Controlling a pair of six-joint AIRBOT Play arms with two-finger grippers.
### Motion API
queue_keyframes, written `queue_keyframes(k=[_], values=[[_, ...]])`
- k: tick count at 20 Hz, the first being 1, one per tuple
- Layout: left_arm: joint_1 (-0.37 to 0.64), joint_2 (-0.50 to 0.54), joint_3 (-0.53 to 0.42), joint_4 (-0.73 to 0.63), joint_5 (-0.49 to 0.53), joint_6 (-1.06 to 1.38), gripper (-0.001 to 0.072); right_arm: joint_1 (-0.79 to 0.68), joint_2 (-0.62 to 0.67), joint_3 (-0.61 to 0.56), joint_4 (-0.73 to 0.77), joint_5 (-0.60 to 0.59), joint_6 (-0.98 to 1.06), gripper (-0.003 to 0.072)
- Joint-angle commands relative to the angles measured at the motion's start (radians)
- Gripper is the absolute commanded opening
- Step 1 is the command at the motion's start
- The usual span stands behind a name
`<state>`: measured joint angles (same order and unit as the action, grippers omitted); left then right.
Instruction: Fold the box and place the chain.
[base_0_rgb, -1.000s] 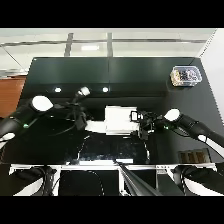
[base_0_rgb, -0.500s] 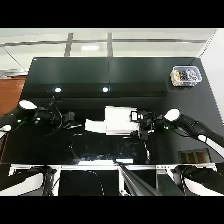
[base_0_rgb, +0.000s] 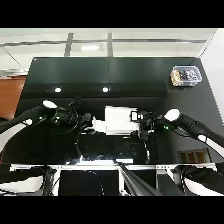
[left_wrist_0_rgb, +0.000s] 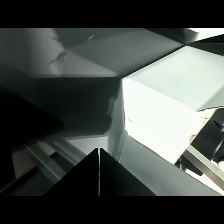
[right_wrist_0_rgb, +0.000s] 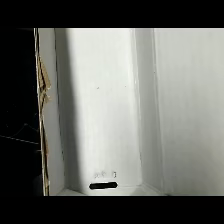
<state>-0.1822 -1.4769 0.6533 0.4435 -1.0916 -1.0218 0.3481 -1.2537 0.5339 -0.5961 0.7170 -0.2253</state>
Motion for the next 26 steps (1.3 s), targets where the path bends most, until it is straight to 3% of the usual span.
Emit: queue_keyframes(k=[1, 2, 3, 4, 6, 9, 15, 17, 20, 23, 26], values=[[0.003, -0.008, 0.037, -0.015, -0.07, 0.029, 0.006, 0.001, 0.0, 0.0, 0.0, 0.0, 0.0, 0.0181], [0.011, -0.008, 0.05, -0.015, -0.105, 0.028, 0.0273, 0.001, -0.001, 0.0, 0.0, 0.0, 0.0, 0.0181], [0.011, -0.008, 0.064, -0.014, -0.145, 0.027, 0.0542, 0.001, 0.0, 0.0, 0.0, 0.0, 0.0, 0.0181], [0.008, -0.008, 0.074, -0.014, -0.175, 0.028, 0.06, 0.001, 0.0, 0.0, 0.0, 0.0, 0.0, 0.0181], [-0.007, -0.008, 0.089, -0.01, -0.185, 0.028, 0.0599, 0.001, -0.001, 0.0, 0.0, 0.0, 0.0, 0.0181], [-0.06, -0.008, 0.131, 0.032, -0.123, 0.01, 0.0593, 0.001, 0.0, 0.0, 0.0, 0.0, 0.0, 0.0181], [-0.247, -0.007, 0.278, 0.274, -0.036, -0.272, 0.0481, 0.001, 0.0, 0.0, 0.0, 0.0, 0.0, 0.0181], [-0.293, -0.007, 0.314, 0.345, -0.031, -0.339, 0.0481, 0.001, 0.0, 0.0, 0.0, 0.0, 0.0, 0.0181], [-0.331, -0.007, 0.348, 0.447, -0.028, -0.461, 0.0481, 0.001, -0.001, 0.0, 0.0, 0.0, 0.0, 0.0181], [-0.354, -0.007, 0.363, 0.465, -0.024, -0.504, 0.0418, 0.001, -0.001, 0.0, 0.0, 0.0, 0.0, 0.0181], [-0.368, -0.007, 0.378, 0.491, -0.022, -0.552, 0.0416, 0.001, 0.0, 0.0, 0.0, 0.0, 0.0, 0.0181]])
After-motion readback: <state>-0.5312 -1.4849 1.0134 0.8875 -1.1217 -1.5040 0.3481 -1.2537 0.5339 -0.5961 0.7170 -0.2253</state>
